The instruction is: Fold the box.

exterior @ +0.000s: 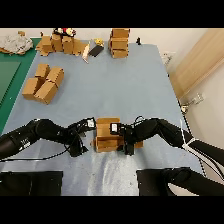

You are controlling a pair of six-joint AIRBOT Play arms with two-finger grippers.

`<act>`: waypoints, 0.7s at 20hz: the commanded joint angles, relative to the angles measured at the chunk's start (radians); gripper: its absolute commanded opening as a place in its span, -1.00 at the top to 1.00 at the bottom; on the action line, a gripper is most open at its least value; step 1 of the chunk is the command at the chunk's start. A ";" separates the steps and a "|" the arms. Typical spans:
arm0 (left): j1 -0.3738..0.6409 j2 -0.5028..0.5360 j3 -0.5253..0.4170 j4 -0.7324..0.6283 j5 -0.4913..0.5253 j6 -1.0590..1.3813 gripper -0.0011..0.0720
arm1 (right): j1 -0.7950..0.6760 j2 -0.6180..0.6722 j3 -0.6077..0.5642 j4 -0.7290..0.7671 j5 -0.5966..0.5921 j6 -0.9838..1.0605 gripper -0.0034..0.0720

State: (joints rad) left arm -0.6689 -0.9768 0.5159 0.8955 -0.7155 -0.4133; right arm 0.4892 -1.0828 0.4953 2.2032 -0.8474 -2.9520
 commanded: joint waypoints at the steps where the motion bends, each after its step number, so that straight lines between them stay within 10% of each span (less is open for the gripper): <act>1: -0.009 -0.032 -0.006 -0.102 0.028 0.154 -0.93 | 0.001 0.000 0.000 0.000 0.000 0.000 -0.26; 14: -0.072 -0.127 -0.006 -0.285 0.140 0.255 -0.93 | 0.001 0.000 0.000 0.000 0.000 0.000 -0.26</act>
State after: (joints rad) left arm -0.7372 -1.0958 0.5102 0.6575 -0.5877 -0.1738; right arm 0.4892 -1.0828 0.4953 2.2032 -0.8474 -2.9520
